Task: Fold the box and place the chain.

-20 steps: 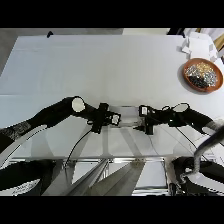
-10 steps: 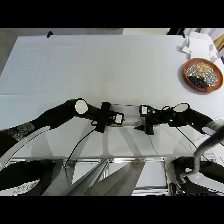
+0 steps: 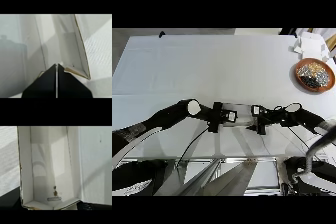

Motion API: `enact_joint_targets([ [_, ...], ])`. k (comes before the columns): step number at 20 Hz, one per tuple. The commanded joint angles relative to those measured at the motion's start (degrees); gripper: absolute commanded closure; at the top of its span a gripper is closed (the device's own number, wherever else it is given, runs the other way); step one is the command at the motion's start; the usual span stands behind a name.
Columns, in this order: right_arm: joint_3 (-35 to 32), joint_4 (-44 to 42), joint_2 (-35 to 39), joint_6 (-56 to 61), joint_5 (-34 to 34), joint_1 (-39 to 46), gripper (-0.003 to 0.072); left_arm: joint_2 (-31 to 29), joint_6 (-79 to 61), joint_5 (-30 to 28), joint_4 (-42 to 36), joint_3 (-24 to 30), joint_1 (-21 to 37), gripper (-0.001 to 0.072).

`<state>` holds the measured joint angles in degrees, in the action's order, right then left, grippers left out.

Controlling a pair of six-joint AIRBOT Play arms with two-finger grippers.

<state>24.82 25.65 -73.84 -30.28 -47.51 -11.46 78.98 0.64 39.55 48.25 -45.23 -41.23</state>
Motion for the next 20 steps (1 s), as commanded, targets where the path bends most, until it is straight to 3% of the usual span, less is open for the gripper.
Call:
enact_joint_targets([
  [1,0.0,0.0,0.0,0.0,-0.1,0.0,0.0306,-4.1,9.7,4.3,3.8,0.0,2.8,0.0706],
  [6,0.0,0.0,0.0,0.0,-0.1,0.0,0.0306,-12.1,32.5,13.8,9.4,0.0,11.3,0.0706],
  [9,0.0,0.0,0.0,0.0,-0.1,0.0,0.0306,-12.5,43.9,16.3,9.4,0.4,16.6,0.0706],
  [13,0.0,0.0,0.0,0.0,-0.1,0.0,0.0306,-9.0,52.7,16.0,6.2,3.6,19.5,0.07],
  [20,0.0,0.0,0.0,0.0,-0.1,0.0,0.0306,1.4,53.7,15.9,-2.9,3.9,16.3,0.0706],
])
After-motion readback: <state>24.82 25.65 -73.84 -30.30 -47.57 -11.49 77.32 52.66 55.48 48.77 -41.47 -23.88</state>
